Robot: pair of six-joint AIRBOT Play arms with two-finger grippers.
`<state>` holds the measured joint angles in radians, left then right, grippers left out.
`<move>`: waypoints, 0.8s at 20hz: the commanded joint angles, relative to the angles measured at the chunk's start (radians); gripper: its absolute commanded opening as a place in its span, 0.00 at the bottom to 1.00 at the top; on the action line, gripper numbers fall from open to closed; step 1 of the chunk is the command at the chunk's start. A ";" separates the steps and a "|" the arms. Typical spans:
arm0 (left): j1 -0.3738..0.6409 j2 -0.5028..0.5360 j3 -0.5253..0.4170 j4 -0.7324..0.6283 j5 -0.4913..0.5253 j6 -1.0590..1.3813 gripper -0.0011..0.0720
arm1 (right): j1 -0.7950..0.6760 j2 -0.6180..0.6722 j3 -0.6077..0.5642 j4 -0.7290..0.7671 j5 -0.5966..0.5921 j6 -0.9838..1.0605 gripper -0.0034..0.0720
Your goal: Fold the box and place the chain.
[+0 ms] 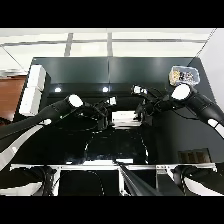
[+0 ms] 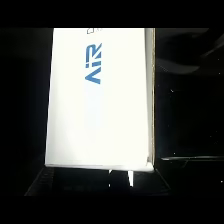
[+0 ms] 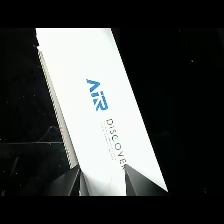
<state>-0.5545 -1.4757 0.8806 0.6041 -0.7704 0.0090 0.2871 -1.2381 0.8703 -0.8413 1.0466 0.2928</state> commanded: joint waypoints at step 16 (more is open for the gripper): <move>0.000 0.000 0.000 0.017 0.004 -0.002 0.54 | 0.002 0.002 0.000 -0.031 0.074 0.087 0.49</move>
